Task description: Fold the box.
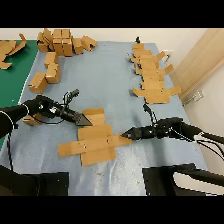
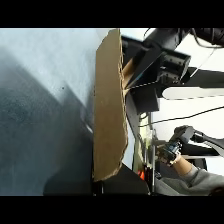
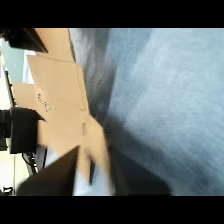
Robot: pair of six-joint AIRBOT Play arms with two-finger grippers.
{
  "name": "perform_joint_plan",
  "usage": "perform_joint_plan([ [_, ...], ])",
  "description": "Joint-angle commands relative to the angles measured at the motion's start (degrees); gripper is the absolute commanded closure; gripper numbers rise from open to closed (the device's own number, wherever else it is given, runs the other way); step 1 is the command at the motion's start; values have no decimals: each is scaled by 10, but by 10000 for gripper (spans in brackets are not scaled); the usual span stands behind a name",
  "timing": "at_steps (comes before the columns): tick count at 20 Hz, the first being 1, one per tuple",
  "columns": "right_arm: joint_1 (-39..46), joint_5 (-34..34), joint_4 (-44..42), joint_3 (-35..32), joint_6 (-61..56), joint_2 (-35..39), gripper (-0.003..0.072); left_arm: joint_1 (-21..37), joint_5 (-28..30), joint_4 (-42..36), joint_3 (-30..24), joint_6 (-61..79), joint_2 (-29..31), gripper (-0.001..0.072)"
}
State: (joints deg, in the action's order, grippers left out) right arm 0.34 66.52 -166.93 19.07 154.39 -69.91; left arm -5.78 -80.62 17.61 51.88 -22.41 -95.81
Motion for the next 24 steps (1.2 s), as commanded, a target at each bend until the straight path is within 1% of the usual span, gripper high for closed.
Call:
perform_joint_plan([
  [1, 4, -43, 0, 12, -38, 0, 258, -9, 0, -14, 15, 1, 2, 698],
  [3, 12, -51, 0, 42, -69, 0, 262, -33, 9, -32, 41, 18, 8, 698],
  [5, 19, -50, 0, 81, -100, 2, 262, -73, 59, -34, 59, 50, 27, 699],
  [6, 23, -51, 1, 103, -115, 4, 263, -96, 87, -34, 60, 78, 42, 698],
  [8, 29, -53, 2, 143, -145, 6, 263, -131, 126, -34, 55, 143, 69, 698],
  [9, 29, -62, 3, 160, -157, 7, 288, -144, 150, -35, 47, 164, 84, 698],
  [11, 29, -85, 4, 186, -170, 14, 463, -153, 176, -38, 24, 198, 104, 699],
  [12, 29, -95, 3, 193, -170, 17, 495, -153, 177, -43, 7, 211, 112, 699],
  [13, 29, -100, 4, 195, -170, 18, 508, -153, 178, -50, -12, 228, 120, 699],
  [14, 29, -101, 5, 195, -170, 18, 611, -155, 184, -63, -36, 251, 130, 699],
  [15, 28, -101, 8, 195, -170, 18, 670, -157, 198, -80, -58, 273, 142, 699],
  [17, 26, -101, 9, 195, -170, 18, 672, -164, 230, -107, -99, 328, 172, 699],
  [20, 22, -104, 9, 195, -170, 18, 672, -181, 254, -111, -138, 357, 207, 698],
  [22, 18, -111, 9, 195, -170, 18, 671, -200, 266, -112, -153, 378, 209, 698],
  [24, 17, -110, 9, 195, -169, 18, 672, -225, 294, -107, -163, 385, 208, 698],
])
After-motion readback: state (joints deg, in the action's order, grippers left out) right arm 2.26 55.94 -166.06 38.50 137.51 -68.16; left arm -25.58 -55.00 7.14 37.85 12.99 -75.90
